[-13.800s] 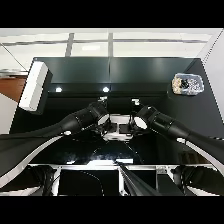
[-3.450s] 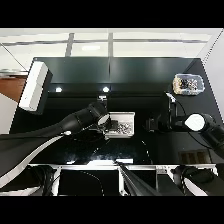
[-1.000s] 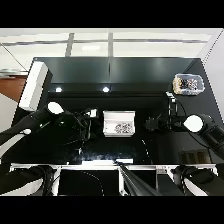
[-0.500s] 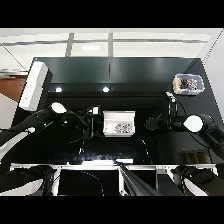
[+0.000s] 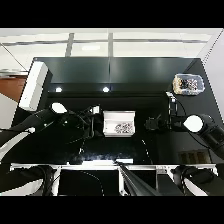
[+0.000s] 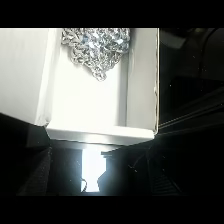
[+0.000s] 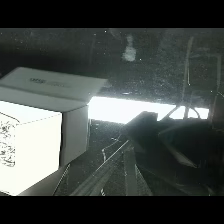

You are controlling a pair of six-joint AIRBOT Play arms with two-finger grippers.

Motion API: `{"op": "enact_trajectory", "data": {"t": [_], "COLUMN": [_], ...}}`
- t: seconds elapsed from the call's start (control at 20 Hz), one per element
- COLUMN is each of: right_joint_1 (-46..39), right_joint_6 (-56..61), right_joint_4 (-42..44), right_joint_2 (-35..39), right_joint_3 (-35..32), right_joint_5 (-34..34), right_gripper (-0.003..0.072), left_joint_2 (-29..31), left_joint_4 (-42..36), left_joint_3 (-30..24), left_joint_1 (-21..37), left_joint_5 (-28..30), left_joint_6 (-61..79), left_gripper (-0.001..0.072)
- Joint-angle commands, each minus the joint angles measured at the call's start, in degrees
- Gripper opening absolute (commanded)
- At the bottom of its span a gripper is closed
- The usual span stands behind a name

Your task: Fold the box and place the chain.

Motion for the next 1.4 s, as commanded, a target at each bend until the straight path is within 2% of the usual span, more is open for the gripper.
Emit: {"op": "enact_trajectory", "data": {"t": [0.0, 0.4, 0.6, 1.0, 1.35], "right_joint_1": [0.0, 0.0, 0.0, 0.0, 0.0], "right_joint_6": [0.0, 0.0, 0.0, 0.0, 0.0], "right_joint_4": [0.0, 0.0, 0.0, 0.0, 0.0], "right_joint_2": [0.0, 0.0, 0.0, 0.0, 0.0], "right_joint_3": [0.0, 0.0, 0.0, 0.0, 0.0], "right_joint_5": [0.0, 0.1, 0.1, 0.1, 0.1], "right_gripper": [0.0491, 0.0491, 0.0492, 0.0492, 0.0492], "left_joint_2": [0.0, 0.0, 0.0, -0.1, 0.2], "left_joint_4": [0.0, 0.5, 6.0, 6.0, 6.0], "left_joint_3": [0.1, 0.3, 2.1, 2.2, 4.6], "left_joint_1": [0.0, 0.1, 0.1, 0.0, 0.0], "left_joint_5": [0.2, -0.2, -0.8, -1.8, -3.3], "left_joint_6": [0.0, -1.2, -6.0, -4.3, -4.6], "left_gripper": [0.0698, 0.0698, 0.0698, 0.0698, 0.0698]}}
